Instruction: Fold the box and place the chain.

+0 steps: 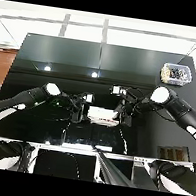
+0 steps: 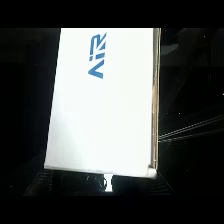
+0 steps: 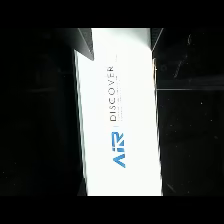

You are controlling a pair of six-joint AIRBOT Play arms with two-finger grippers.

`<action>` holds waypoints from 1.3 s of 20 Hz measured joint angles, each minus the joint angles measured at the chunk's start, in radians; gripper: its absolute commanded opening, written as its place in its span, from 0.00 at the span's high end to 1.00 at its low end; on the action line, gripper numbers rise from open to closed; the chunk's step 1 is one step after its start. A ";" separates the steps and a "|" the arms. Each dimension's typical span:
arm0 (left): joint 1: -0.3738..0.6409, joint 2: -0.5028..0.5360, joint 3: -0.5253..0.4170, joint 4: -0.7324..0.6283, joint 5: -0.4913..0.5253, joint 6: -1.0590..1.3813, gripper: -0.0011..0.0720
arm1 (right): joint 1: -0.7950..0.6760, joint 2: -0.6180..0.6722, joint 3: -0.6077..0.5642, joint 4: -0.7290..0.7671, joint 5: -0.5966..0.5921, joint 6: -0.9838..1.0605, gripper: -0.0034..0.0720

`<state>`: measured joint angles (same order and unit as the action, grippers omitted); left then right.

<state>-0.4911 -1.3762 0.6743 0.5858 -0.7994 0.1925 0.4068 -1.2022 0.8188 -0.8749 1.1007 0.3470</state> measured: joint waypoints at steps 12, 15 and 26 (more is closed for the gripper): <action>0.000 0.000 0.000 0.000 -0.002 0.000 0.44 | 0.000 0.000 0.000 -0.014 0.005 0.000 0.43; 0.000 0.000 0.000 0.000 -0.008 0.000 0.44 | 0.000 0.000 0.000 -0.016 0.008 0.000 0.43; 0.000 0.000 0.000 0.001 -0.020 0.000 0.44 | 0.000 0.000 0.000 -0.035 0.000 0.002 0.22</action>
<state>-0.4911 -1.3766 0.6743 0.5865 -0.8196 0.1921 0.4068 -1.2022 0.8188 -0.9096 1.1007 0.3485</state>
